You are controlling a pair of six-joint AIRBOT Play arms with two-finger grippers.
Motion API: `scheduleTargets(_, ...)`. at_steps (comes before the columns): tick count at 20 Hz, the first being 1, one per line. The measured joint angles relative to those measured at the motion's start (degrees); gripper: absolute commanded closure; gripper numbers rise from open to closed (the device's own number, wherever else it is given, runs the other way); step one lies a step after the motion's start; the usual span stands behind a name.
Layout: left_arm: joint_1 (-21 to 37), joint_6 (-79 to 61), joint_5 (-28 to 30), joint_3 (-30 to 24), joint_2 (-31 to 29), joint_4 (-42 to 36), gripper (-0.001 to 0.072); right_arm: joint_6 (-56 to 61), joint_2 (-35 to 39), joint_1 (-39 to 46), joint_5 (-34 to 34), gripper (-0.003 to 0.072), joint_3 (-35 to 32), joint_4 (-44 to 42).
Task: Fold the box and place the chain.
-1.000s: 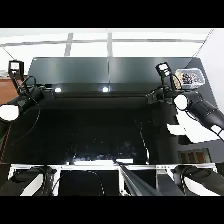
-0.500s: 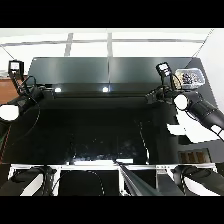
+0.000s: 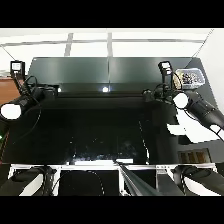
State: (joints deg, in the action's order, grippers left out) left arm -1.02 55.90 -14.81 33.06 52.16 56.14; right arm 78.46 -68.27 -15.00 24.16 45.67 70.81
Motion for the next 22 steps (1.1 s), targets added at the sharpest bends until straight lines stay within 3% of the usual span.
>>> scheduleTargets(3, 0.0, 0.0, -5.0, 1.2, 0.8, 2.4, 0.0003, 0.8, 0.0, 3.3, 6.7, -0.0022, 4.6, 1.3)
scheduleTargets(6, 0.0, 0.2, -9.7, 2.7, 1.1, 4.5, 0.0003, 3.1, 0.2, 11.7, 15.6, -0.0021, 11.6, 6.0)
scheduleTargets(9, 0.0, 3.3, -12.0, 3.5, 1.3, 5.6, 0.0003, 5.1, 0.3, 25.2, 20.7, -0.0021, 17.0, 9.3)
scheduleTargets(14, 0.0, 15.2, -18.5, 3.9, 2.6, 6.6, 0.0003, 6.1, -2.2, 52.2, 27.1, -0.0021, 19.9, 10.8)
scheduleTargets(18, 0.0, 25.9, -27.1, 4.0, 3.7, 9.9, 0.0003, -1.7, -8.9, 70.0, 36.0, -0.0020, 22.9, 4.9)
scheduleTargets(22, 0.1, 30.2, -31.5, 4.0, 4.0, 11.5, 0.0003, -13.0, -19.1, 77.3, 45.4, -0.0020, 29.2, -2.1)
